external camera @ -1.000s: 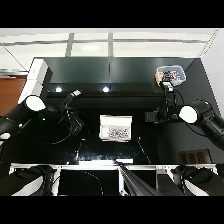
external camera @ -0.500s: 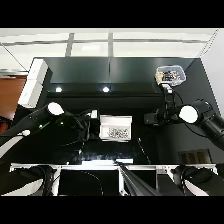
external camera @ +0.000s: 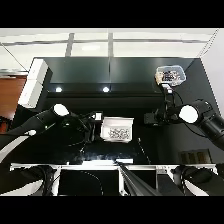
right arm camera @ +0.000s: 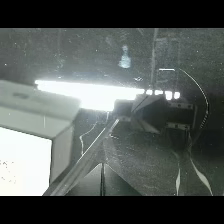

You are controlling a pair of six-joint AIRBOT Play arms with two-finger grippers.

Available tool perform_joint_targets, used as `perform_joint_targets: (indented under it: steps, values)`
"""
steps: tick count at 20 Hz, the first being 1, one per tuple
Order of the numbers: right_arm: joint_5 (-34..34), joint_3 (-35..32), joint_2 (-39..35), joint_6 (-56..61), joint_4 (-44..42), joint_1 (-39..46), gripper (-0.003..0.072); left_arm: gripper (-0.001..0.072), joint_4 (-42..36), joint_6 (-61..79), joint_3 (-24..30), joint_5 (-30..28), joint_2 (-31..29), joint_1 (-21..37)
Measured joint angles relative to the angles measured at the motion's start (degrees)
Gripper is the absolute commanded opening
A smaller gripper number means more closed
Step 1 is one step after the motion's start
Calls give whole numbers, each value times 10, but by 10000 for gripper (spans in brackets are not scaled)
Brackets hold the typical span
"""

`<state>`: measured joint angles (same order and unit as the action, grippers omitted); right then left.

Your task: Fold the box and place the chain.

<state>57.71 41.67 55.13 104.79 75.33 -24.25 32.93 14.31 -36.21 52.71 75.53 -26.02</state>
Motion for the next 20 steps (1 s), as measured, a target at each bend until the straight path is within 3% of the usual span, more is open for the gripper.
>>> perform_joint_targets:
  steps: [1,2,6,10,14,17,20]
  values:
    - [-2,0,0,0,0,0,332,347,-2,3,0,0,0,-1]
    - [-5,0,0,0,0,0,716,348,-2,3,0,-1,0,-2]
    - [-50,9,2,-26,-25,0,714,348,-3,3,0,-2,0,-4]
    - [-69,51,38,-165,-142,8,713,350,-4,-4,0,-2,0,-4]
    - [5,72,70,-434,-271,10,713,350,-4,-17,0,-3,0,-4]
    - [61,76,78,-594,-268,10,713,350,-4,-21,0,-6,0,-4]
    - [71,68,83,-689,-243,9,713,350,-4,-23,0,-7,0,-4]
